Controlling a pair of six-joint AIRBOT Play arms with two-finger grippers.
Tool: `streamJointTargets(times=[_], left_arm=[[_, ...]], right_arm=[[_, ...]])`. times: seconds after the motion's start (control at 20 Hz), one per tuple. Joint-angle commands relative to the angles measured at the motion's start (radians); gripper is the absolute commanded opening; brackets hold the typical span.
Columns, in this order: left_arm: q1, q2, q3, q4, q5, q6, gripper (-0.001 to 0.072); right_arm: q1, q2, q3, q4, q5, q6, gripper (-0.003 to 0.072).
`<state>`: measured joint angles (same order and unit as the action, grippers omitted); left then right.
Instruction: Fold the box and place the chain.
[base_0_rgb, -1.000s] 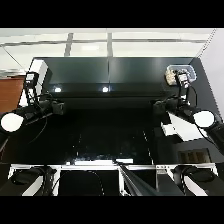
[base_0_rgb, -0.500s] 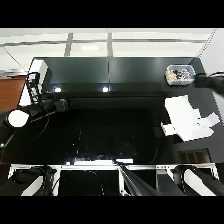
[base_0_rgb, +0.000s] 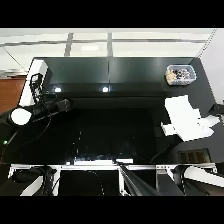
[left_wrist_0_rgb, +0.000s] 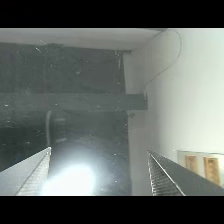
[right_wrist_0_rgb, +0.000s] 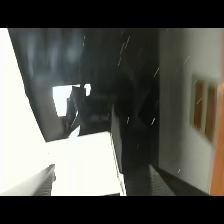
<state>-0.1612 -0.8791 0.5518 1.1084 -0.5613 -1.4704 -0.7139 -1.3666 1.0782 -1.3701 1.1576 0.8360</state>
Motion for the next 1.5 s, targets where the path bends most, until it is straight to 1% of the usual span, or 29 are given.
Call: streamJointTargets(times=[0.0,0.05,0.1,0.15,0.2,0.35,0.4,0.45,0.55,0.6,0.7,0.75,0.8,0.9,1.05,1.15,1.25,1.35,1.45], left_arm=[[0.0,-0.002,0.0,-0.022,0.0,0.0,0.0707],[0.0,-0.002,0.0,-0.022,-0.001,0.0,0.0708],[0.0,-0.002,0.0,-0.022,-0.001,0.0,0.0707],[0.0,-0.002,0.0,-0.023,-0.001,0.0,0.0707],[0.0,-0.002,0.0,-0.023,-0.001,0.0,0.0707],[0.0,-0.002,0.0,-0.022,0.0,0.0,0.0707],[0.0,-0.003,0.0,-0.016,0.001,0.001,0.0708],[0.0,-0.006,0.0,-0.014,0.01,0.001,0.0707],[0.0,-0.01,0.0,-0.014,0.013,0.001,0.0707],[0.0,-0.01,0.0,-0.014,0.012,0.001,0.0708],[0.0,-0.01,0.0,-0.022,0.008,0.0,0.0707],[0.0,-0.01,0.0,-0.023,-0.001,0.0,0.0707],[-0.001,-0.01,0.0,-0.026,-0.014,0.001,0.0707],[-0.003,-0.01,0.0,-0.027,-0.045,0.001,0.0707],[-0.035,-0.01,0.0,-0.042,-0.056,0.006,0.0707],[-0.066,-0.01,0.0,-0.071,-0.052,0.013,0.0707],[-0.095,-0.011,0.0,-0.137,-0.051,0.076,0.0706],[-0.109,-0.021,0.004,-0.235,-0.052,0.122,0.0706],[-0.106,-0.057,0.022,-0.286,-0.066,0.134,0.0702]], right_arm=[[-0.011,-0.046,0.008,-0.055,0.055,-0.093,0.0595],[-0.011,-0.046,0.008,-0.066,0.029,-0.094,0.0595],[-0.011,-0.047,0.008,-0.074,0.009,-0.111,0.0574],[-0.011,-0.049,0.008,-0.076,-0.003,-0.124,0.0442],[-0.011,-0.055,0.008,-0.076,-0.011,-0.131,0.0419],[-0.011,-0.06,0.008,-0.078,0.006,-0.134,0.0061],[-0.011,-0.056,0.008,-0.073,0.032,-0.132,0.002],[-0.011,-0.045,0.008,-0.05,0.064,-0.132,0.002],[-0.011,0.014,0.008,0.052,0.072,-0.118,0.0019],[-0.011,0.056,0.008,0.127,0.072,-0.115,0.002],[-0.011,0.158,-0.015,0.373,0.064,-0.104,0.002],[0.0,0.21,-0.037,0.469,0.064,-0.113,0.002],[0.018,0.256,-0.06,0.512,0.063,-0.112,0.002],[0.059,0.351,-0.133,0.563,0.045,-0.111,0.0019],[0.119,0.462,-0.304,0.715,0.057,-0.099,0.0019],[0.182,0.509,-0.435,0.829,0.074,-0.1,0.0019],[0.271,0.524,-0.551,0.894,0.06,-0.103,0.0019],[0.378,0.524,-0.644,0.898,-0.016,-0.105,0.0019],[0.481,0.524,-0.716,0.899,-0.129,-0.103,0.0019]])
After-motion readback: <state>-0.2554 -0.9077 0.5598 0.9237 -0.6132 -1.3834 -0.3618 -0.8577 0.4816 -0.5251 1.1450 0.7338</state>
